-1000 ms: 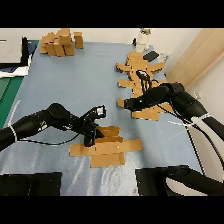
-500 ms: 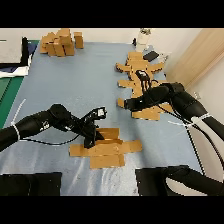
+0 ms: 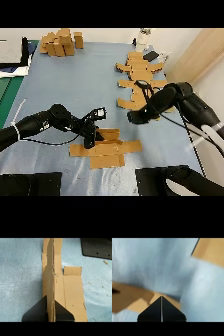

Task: Fold the box.

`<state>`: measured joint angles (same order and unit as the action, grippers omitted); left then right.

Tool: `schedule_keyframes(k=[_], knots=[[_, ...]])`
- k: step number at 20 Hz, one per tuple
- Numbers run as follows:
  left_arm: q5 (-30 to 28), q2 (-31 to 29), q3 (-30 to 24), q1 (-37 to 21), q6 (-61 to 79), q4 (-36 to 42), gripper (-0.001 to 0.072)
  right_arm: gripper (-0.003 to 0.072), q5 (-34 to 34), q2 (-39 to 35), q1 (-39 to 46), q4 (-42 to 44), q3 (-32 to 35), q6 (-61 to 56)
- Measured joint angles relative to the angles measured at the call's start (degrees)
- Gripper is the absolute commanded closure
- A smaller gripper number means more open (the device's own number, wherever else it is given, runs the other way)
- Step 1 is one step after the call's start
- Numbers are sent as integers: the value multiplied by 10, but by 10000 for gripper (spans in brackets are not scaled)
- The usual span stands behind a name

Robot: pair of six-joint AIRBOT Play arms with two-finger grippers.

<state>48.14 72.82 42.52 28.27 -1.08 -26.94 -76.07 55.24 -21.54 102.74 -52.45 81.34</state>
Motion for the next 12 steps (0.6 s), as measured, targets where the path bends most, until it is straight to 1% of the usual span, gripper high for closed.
schedule_keyframes(k=[2,4,6,10,11,12], knots=[[0,0,0,0,0,0,697,685,-50,-37,-61,-1,10,-32],[0,0,0,0,0,0,696,685,-61,-72,-144,-3,37,-54],[0,0,0,0,0,0,696,685,-27,-102,-244,-14,81,-59],[0,0,0,0,0,0,697,683,97,-127,-452,-86,188,-61],[0,0,0,0,0,0,696,607,121,-128,-496,-111,209,-66],[0,0,0,0,0,0,696,260,141,-125,-539,-144,225,-70]])
